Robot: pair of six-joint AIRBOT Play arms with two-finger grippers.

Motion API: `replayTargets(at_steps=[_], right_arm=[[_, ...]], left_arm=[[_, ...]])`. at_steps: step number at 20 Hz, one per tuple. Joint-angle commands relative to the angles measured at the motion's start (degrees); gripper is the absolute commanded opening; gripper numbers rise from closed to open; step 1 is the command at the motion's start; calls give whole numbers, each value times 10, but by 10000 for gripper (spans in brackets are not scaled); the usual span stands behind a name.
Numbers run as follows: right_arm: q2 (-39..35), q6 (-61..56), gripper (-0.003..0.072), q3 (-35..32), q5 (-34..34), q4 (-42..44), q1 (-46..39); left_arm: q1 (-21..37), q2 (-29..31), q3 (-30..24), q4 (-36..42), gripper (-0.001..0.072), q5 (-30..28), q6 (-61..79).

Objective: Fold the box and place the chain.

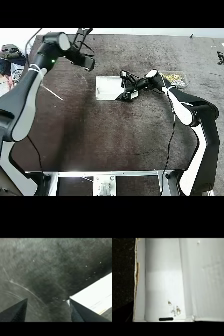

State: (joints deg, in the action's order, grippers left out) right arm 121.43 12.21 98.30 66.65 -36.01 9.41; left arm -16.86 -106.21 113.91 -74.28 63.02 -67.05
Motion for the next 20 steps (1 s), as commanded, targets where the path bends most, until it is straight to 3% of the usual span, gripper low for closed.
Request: replayTargets(at_steps=[1,4,5,10,11,12,20], right_arm=[[0,0,478,0,0,0,0],[0,0,477,0,0,0,0],[0,0,477,0,0,0,0],[0,0,478,0,0,0,0],[0,0,478,0,0,0,0],[0,0,477,0,0,0,0],[0,0,478,0,0,0,0]], left_arm=[[73,0,-39,261,568,-14,237],[126,-5,-99,451,567,62,514],[134,-14,-111,472,568,86,560],[144,-106,-117,476,571,129,681],[143,-123,-117,477,622,135,716],[142,-137,-117,478,720,139,758],[125,-168,-149,469,720,152,876]])
